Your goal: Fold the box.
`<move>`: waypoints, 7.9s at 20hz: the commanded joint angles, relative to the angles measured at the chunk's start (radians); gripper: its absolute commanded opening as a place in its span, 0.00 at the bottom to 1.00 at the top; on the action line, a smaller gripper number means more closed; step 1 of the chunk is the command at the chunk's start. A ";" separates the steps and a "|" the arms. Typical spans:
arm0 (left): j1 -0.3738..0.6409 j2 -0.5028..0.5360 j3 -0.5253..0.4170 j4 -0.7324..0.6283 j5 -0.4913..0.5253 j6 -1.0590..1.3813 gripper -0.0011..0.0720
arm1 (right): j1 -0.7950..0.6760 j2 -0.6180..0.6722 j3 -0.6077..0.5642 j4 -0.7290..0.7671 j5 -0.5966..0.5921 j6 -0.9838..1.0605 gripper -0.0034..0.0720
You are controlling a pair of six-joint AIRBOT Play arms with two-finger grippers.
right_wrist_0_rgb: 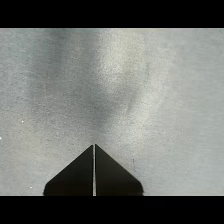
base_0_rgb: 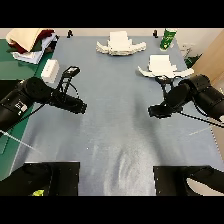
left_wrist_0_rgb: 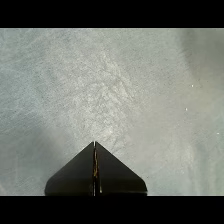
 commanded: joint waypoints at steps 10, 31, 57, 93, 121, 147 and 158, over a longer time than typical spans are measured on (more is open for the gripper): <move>-0.001 0.000 0.000 0.000 0.000 0.000 0.03 | 0.000 0.000 0.001 -0.002 0.000 0.000 0.07; -0.001 0.000 0.000 0.000 0.000 0.000 0.03 | -0.630 -0.616 0.859 -0.038 -0.006 0.046 0.45; -0.001 0.000 0.000 0.000 0.000 0.000 0.03 | -0.853 -1.089 1.137 0.681 0.372 -0.280 0.39; -0.001 0.000 0.000 0.000 0.000 0.000 0.03 | -0.298 0.294 -0.464 0.686 0.428 -0.047 0.05; -0.001 0.000 0.000 0.000 0.000 0.000 0.03 | -0.463 -0.531 0.162 0.627 -0.258 -0.647 0.54; -0.001 0.000 0.000 0.000 0.071 0.000 0.03 | -0.116 0.249 -0.542 0.630 0.346 -0.404 0.04; 0.046 -0.077 -0.005 -0.027 0.001 0.014 0.45 | -0.115 0.289 -0.552 0.591 0.349 -0.401 0.04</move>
